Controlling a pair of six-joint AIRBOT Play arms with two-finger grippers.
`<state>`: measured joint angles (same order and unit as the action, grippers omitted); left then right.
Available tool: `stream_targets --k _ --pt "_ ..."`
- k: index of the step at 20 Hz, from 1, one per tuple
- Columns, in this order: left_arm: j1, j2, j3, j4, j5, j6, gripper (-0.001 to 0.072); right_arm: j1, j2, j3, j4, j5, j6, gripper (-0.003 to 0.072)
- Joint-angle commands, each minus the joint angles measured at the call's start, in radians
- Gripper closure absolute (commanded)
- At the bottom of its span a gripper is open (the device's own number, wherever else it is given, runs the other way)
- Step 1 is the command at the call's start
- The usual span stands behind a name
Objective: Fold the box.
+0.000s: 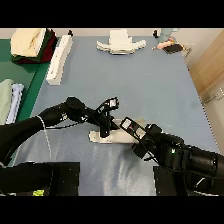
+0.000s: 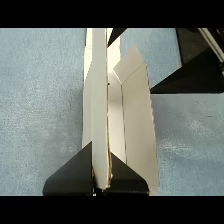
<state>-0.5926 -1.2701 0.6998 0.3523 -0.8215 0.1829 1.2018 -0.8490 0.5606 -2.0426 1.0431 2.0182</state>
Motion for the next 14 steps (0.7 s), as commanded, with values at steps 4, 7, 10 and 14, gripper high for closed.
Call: stream_targets --k 4,7,10,14 --pt "0.0 0.0 -0.001 0.0 0.0 0.0 0.0694 -0.09 0.001 0.007 0.035 -0.011 0.018 -0.0034" --pt "0.0 0.0 -0.001 0.0 0.0 0.0 0.0694 -0.181 0.001 -0.006 0.077 -0.097 -0.153 -0.0034" --pt "0.0 0.0 -0.001 0.0 0.0 0.0 0.0694 -0.333 0.001 -0.042 0.321 -0.228 -0.504 -0.0034" --pt "0.0 0.0 -0.001 0.0 0.0 0.0 0.0694 -0.602 0.001 -0.074 0.8 -0.276 -1.145 -0.0034"
